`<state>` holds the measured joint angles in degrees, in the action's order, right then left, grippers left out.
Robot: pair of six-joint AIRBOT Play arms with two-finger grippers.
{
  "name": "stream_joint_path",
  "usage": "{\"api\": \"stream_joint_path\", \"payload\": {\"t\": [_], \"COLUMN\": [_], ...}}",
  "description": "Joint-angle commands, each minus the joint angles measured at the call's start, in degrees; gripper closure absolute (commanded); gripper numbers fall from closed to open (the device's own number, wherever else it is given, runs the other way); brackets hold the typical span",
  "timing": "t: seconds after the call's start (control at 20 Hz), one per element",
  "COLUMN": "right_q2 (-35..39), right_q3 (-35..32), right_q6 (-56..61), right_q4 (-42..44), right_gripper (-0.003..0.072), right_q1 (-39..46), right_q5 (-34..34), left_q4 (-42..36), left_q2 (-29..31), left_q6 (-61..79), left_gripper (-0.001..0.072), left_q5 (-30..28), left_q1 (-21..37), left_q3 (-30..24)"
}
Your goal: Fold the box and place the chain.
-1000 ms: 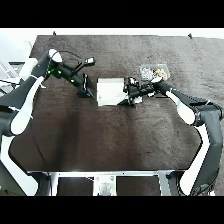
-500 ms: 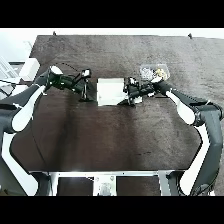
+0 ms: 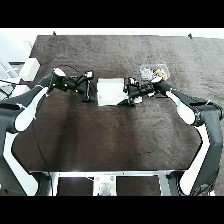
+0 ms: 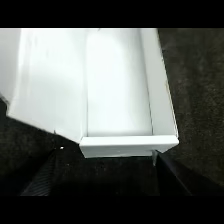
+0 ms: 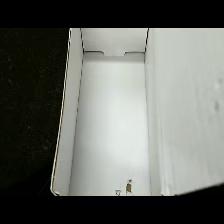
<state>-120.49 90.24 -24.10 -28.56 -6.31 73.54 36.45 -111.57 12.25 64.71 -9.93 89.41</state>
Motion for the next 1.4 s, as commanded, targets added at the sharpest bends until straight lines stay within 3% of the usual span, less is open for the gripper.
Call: {"api": "stream_joint_path", "payload": {"t": [0.0, 1.35], "right_q2": [0.0, 0.0], "right_q3": [0.0, 0.0], "right_q6": [0.0, 0.0], "right_q4": [0.0, 0.0], "right_gripper": [0.0187, 0.0188], "right_q1": [0.0, 0.0], "right_q5": [0.0, 0.0], "left_q4": [1.3, -0.9], "left_q2": [0.0, -1.4], "left_q6": [-1.3, -1.5], "left_gripper": [-0.0011, -0.0011], "left_q5": [-0.7, 2.8], "left_q1": [-0.4, -1.1], "left_q3": [0.0, -0.2]}}
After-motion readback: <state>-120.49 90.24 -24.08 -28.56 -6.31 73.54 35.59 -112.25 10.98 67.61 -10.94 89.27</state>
